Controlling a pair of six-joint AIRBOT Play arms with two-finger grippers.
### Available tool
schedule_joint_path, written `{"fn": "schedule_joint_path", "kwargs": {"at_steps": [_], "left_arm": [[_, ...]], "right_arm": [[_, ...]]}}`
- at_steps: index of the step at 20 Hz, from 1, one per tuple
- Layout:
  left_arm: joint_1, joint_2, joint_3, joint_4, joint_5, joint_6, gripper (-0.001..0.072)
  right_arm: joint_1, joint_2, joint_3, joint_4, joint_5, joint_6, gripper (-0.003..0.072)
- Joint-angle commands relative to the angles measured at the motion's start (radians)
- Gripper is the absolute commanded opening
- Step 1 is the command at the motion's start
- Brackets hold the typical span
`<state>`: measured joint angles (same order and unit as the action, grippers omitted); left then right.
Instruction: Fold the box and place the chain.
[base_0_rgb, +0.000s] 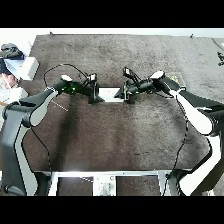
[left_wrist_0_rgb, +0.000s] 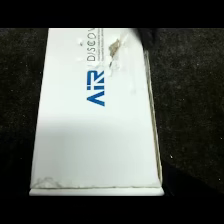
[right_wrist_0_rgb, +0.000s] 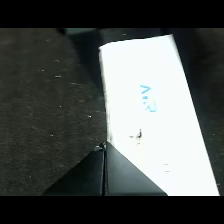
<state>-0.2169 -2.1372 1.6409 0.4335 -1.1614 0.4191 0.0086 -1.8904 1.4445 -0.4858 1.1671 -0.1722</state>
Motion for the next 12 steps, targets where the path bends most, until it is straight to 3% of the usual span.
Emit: {"fn": "schedule_joint_path", "kwargs": {"at_steps": [1, 4, 12], "left_arm": [[0.000, 0.000, 0.000, 0.000, 0.000, 0.001, 0.0284], [0.000, 0.000, 0.000, 0.000, 0.000, 0.001, 0.0284], [0.000, 0.000, 0.000, 0.000, 0.000, 0.001, 0.0284]], "right_arm": [[0.000, -0.017, 0.000, -0.027, -0.005, 0.019, 0.0012], [-0.004, -0.016, 0.007, -0.025, -0.022, 0.019, 0.0012], [-0.015, 0.087, 0.010, 0.101, 0.139, 0.000, -0.0011]]}}
